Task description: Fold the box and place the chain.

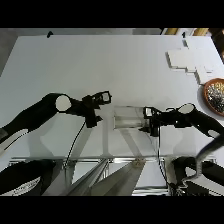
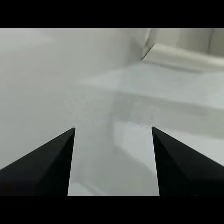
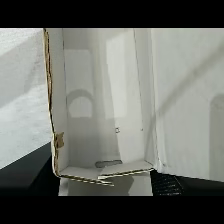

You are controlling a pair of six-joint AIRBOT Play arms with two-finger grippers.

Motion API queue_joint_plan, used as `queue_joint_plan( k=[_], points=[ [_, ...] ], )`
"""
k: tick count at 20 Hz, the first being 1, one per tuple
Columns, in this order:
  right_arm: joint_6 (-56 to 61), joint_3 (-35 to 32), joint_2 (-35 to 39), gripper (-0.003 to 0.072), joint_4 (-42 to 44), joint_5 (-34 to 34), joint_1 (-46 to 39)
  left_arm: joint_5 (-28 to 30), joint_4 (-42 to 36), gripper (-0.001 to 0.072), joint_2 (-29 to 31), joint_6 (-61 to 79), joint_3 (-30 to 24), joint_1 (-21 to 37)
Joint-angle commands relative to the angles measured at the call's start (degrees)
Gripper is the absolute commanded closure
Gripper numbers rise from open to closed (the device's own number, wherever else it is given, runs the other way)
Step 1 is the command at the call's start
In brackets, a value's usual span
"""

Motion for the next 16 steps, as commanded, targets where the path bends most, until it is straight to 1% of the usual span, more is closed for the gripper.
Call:
queue_joint_plan(
  k=[1,2,6,8,10,14,16],
  points=[
    [0.0,0.0,0.0,0.0286,0.0,0.0,0.0,4.4,-8.7,0.008,-4.9,13.2,-2.7,1.6],
    [0.0,0.0,0.0,0.0286,0.0,0.0,0.0,4.4,-12.0,0.001,-6.1,17.1,-2.7,1.2],
    [0.0,0.0,0.0,0.0286,0.0,0.0,0.0,3.2,-25.7,0.0011,-7.4,42.3,-2.8,-1.1],
    [0.0,0.0,0.0,0.0286,0.0,0.0,0.0,2.1,-30.8,0.0011,-7.6,49.6,-2.8,-1.6],
    [0.0,0.0,0.0,0.0286,0.0,0.0,0.0,0.7,-32.9,0.0011,-8.6,51.3,-2.8,-1.6],
    [0.0,0.0,0.0,0.0286,0.0,0.0,0.0,-2.6,-33.1,0.0011,-11.3,51.2,-2.7,-1.6],
    [0.0,0.0,0.0,0.0286,0.0,0.0,0.0,-3.4,-33.1,0.0011,-11.4,51.2,-2.8,-1.6]
  ],
)
